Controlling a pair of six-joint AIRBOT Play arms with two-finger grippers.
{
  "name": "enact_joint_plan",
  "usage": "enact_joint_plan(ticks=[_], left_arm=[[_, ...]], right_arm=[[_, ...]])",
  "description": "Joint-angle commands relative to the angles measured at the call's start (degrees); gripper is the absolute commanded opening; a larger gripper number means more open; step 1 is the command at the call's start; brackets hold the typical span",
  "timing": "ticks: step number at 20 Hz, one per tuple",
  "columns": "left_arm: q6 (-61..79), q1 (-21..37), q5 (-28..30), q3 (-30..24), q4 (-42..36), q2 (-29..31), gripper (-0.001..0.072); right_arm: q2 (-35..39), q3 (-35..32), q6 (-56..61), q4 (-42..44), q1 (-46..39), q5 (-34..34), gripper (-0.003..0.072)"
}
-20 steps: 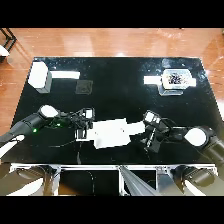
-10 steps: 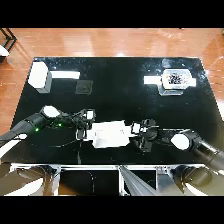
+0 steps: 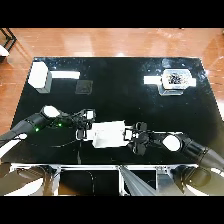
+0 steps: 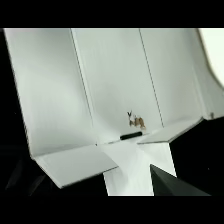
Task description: Fold the box and place the chain.
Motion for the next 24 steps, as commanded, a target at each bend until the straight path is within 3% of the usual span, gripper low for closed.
enact_joint_plan(ticks=[1,7,14,19,24], left_arm=[[0.02,0.0,0.13,-0.04,0.02,-0.02,0.0027],[0.02,-0.09,0.2,-0.04,0.04,-0.02,0.0027],[0.02,-0.09,0.63,-0.04,0.28,-0.02,0.0027],[0.02,-0.09,0.61,-0.04,0.28,-0.02,0.0027],[0.02,-0.09,0.81,-0.04,0.5,-0.02,0.0027]], right_arm=[[-0.26,0.13,-2.6,3.91,0.37,-2.43,0.0699],[-0.26,1.7,-2.58,4.98,0.24,-6.82,0.0699],[-0.35,2.67,-6.38,5.16,0.2,-7.23,0.0699],[-4.13,5.81,-9.29,9.46,-4.09,-2.12,0.0699],[-8.55,7.87,-29.46,28.3,-9.2,7.43,0.0699]])
